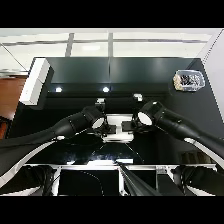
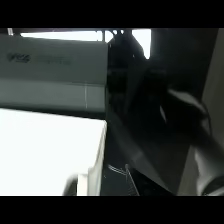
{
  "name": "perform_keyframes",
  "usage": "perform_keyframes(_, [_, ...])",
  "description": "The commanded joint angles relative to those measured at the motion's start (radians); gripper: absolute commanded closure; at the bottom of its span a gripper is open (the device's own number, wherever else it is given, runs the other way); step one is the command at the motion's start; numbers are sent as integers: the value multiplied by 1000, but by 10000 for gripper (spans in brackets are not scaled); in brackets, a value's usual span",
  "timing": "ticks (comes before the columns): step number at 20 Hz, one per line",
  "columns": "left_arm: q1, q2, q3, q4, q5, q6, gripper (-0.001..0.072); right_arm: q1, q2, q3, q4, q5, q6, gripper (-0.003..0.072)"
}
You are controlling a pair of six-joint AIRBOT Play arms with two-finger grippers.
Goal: Fold the box and place the chain.
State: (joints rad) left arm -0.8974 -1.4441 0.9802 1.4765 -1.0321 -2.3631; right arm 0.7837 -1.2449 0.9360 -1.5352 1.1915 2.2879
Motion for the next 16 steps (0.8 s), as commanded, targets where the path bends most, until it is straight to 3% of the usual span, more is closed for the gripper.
perform_keyframes(1, [1,0,-1,0,-2,0,681,-5,127,1,-24,58,-95,311])
perform_keyframes(5, [1,0,-1,2,3,4,681,-34,365,1,-153,82,-112,312])
perform_keyframes(9, [1,0,-1,12,1,30,684,-148,472,-2,-494,155,-208,311])
perform_keyframes(12, [1,0,-1,55,-2,-18,685,-373,465,-47,-635,-5,-222,310])
perform_keyframes(13, [1,0,-1,74,-4,-32,685,-473,449,-56,-629,-84,-222,269])
perform_keyframes(14, [1,0,-1,84,-4,-32,686,-583,421,-56,-608,-177,-223,-34])
perform_keyframes(16, [1,0,-1,96,-5,-31,685,-753,353,-50,-529,-393,-272,-23])
